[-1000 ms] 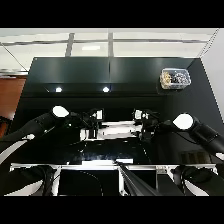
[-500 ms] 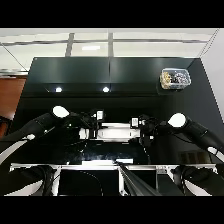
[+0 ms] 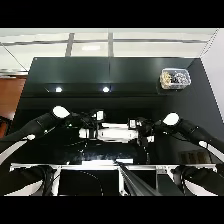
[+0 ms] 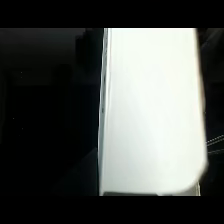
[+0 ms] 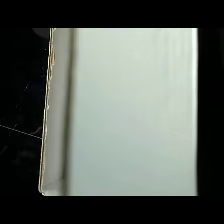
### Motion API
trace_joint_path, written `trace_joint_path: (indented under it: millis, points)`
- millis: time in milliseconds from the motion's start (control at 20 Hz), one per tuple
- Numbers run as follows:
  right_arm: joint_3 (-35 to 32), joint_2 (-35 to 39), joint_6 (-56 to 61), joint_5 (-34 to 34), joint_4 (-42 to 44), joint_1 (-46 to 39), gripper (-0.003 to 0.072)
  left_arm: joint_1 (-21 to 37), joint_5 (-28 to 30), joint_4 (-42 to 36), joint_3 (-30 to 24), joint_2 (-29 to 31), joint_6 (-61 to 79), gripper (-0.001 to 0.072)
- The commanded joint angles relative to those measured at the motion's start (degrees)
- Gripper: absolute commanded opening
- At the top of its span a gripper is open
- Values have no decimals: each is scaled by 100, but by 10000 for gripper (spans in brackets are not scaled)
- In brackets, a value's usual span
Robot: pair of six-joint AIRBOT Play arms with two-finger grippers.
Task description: Fold the box and place the chain.
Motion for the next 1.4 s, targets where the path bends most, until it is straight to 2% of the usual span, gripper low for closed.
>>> trace_joint_path:
  millis: [0, 200, 950, 1350]
  points:
    - [7, -74, -20, -50, 17, 0, 627, 2, 17, -4, -2, 4, 0, 26]
    - [7, -81, 173, -256, -138, 160, 627, 2, 13, -4, -2, 4, -2, 26]
    - [2, -87, 321, -273, -284, 219, 627, 2, -9, -4, -2, 4, -7, 27]
    - [2, 46, 557, -39, -573, -44, 626, 2, -9, -4, -2, 4, -7, 27]
